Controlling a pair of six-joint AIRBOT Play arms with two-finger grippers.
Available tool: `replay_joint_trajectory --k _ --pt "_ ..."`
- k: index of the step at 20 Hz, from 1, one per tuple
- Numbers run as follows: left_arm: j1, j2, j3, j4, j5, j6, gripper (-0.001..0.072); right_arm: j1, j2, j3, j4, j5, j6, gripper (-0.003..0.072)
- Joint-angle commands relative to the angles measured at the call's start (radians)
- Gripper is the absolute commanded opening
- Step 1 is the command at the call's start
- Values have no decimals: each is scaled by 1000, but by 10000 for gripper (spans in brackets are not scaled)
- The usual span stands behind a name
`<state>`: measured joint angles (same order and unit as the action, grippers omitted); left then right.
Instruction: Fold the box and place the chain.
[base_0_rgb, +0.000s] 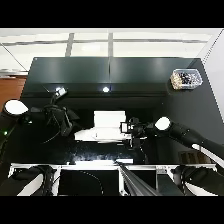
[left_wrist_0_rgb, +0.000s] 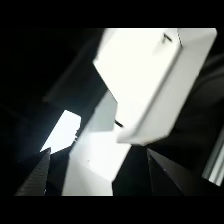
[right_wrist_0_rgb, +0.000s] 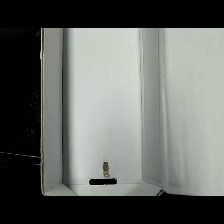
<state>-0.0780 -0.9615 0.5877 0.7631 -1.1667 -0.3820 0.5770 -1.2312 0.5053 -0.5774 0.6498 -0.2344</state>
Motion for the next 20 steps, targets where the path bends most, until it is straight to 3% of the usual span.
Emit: replay_joint_trajectory --k 1,3,6,9,13,14,18,20 --pt "-43 2 -49 40 11 226 706 0 0 0 0 0 0 529" --pt "-124 2 -99 40 139 407 707 0 0 0 0 0 0 529" --pt "-241 -2 -161 40 344 445 706 0 0 0 0 0 0 529" --pt "-314 -19 -167 19 385 439 704 0 0 0 0 0 0 529" --pt "-336 -57 -167 -47 412 438 678 0 0 0 0 0 0 529" --pt "-336 -67 -167 -47 404 431 634 0 0 0 0 0 0 529" --pt "-336 -90 -166 -69 372 429 323 0 0 0 0 0 0 529" --pt "-336 -90 -165 -82 379 430 274 0 0 0 0 0 1 529"
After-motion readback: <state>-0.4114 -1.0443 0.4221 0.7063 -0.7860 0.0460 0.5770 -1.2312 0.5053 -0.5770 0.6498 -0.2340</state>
